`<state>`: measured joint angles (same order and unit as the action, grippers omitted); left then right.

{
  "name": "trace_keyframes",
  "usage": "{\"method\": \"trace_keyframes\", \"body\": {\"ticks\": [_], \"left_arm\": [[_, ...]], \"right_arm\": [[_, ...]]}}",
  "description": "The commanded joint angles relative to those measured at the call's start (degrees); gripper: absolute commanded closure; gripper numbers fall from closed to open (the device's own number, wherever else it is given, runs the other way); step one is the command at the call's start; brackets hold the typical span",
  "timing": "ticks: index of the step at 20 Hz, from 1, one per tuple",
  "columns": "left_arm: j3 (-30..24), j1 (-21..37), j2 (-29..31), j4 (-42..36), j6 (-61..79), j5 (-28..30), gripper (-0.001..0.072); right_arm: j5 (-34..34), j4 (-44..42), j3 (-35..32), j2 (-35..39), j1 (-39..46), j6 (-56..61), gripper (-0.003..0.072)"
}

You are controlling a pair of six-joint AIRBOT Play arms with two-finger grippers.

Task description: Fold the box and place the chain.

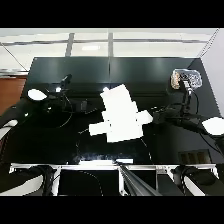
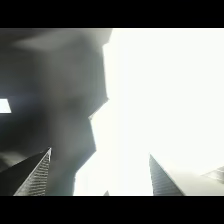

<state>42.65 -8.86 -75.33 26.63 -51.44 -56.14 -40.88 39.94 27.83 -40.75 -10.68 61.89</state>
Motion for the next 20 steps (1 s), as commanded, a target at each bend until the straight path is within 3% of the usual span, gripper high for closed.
{"method": "trace_keyframes", "body": {"ticks": [1,5,10,20], "left_arm": [[1.09,2.14,-10.95,-21.44,16.11,-14.58,0.0002],[6.88,0.33,-18.95,-20.11,16.52,-14.58,0.0002],[12.07,-1.11,-20.72,-9.77,11.61,-11.93,0.0002],[12.46,-5.38,-25.03,-11.96,18.45,-22.99,0.0018]], "right_arm": [[-0.72,-0.37,-0.09,0.17,-0.13,-0.02,0.0671],[-1.6,-0.96,-0.09,0.17,-0.13,-0.02,0.0671],[-2.56,-1.18,-0.09,0.17,-0.13,0.02,0.067],[-2.47,-2.25,-0.09,0.17,-0.13,0.0,0.067]]}}
